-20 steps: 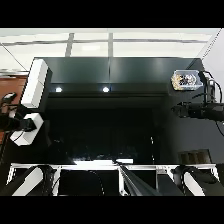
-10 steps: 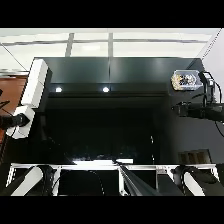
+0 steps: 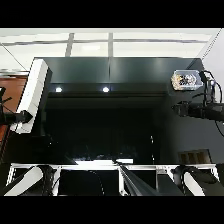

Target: Fold the box and place the chain.

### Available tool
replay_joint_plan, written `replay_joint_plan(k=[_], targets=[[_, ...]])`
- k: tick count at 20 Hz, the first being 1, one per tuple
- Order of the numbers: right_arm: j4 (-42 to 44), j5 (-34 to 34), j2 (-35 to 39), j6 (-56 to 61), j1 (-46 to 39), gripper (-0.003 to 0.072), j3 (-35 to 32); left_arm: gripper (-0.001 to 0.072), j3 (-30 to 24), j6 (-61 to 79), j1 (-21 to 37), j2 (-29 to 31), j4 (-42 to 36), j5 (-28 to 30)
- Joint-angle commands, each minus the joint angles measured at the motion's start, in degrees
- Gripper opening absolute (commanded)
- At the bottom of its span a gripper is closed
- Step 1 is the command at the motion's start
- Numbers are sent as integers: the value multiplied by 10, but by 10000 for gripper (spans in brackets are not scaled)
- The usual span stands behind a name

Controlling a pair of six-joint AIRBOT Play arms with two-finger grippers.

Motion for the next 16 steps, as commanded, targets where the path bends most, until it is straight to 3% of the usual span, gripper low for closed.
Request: replay_joint_plan(k=[1,5,6,7,8,12,16], targets=[[0,1,0,0,0,14,0,352,2,4,1,-4,16,16],[5,1,0,0,0,14,0,353,3,5,0,-16,15,30],[9,1,0,0,0,14,0,400,3,5,0,-19,11,43],[13,1,0,0,0,14,0,627,3,4,-1,-20,9,57],[15,1,0,0,0,14,0,716,10,5,-5,-19,12,63],[14,17,0,-22,0,14,22,716,92,2,-47,6,-3,29],[12,80,0,-32,0,14,122,712,171,-5,-177,48,-21,-9]])
